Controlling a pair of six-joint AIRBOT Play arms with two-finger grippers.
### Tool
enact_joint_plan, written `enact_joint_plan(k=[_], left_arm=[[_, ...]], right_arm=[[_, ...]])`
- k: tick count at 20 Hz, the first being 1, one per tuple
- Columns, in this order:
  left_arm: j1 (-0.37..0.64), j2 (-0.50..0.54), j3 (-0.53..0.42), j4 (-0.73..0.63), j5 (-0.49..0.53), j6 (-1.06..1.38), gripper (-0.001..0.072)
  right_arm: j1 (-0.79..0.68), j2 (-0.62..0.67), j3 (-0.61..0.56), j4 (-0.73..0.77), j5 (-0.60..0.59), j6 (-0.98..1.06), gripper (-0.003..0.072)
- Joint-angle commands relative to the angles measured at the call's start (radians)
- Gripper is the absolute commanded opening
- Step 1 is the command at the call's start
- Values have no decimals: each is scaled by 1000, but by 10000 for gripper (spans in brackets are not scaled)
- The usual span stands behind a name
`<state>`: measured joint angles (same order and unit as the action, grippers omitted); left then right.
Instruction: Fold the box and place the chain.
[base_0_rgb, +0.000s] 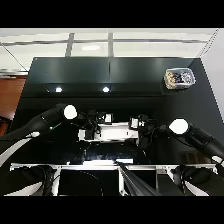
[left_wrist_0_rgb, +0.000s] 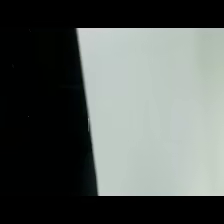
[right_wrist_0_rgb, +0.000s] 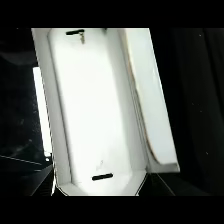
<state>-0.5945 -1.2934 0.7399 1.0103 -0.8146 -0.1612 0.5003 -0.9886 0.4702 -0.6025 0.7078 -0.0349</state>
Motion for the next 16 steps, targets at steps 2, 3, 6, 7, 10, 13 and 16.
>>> enact_joint_plan(k=[2,3,6,7,10,13,16], left_arm=[[0,2,5,3,-1,0,26],[0,2,5,3,-1,0,26],[0,2,5,3,-1,0,26],[0,2,5,3,-1,0,26],[0,2,5,3,-2,-1,26],[0,2,5,3,-3,-1,26],[0,2,5,3,-8,-1,26]], right_arm=[[1,-29,0,85,31,-88,672],[1,-38,0,94,31,-95,672],[1,-66,-1,116,32,-131,671],[1,-74,-3,116,31,-139,671],[1,-98,-31,129,21,-162,671],[1,-107,-56,150,0,-210,671],[2,-123,-56,184,-21,-234,671]])
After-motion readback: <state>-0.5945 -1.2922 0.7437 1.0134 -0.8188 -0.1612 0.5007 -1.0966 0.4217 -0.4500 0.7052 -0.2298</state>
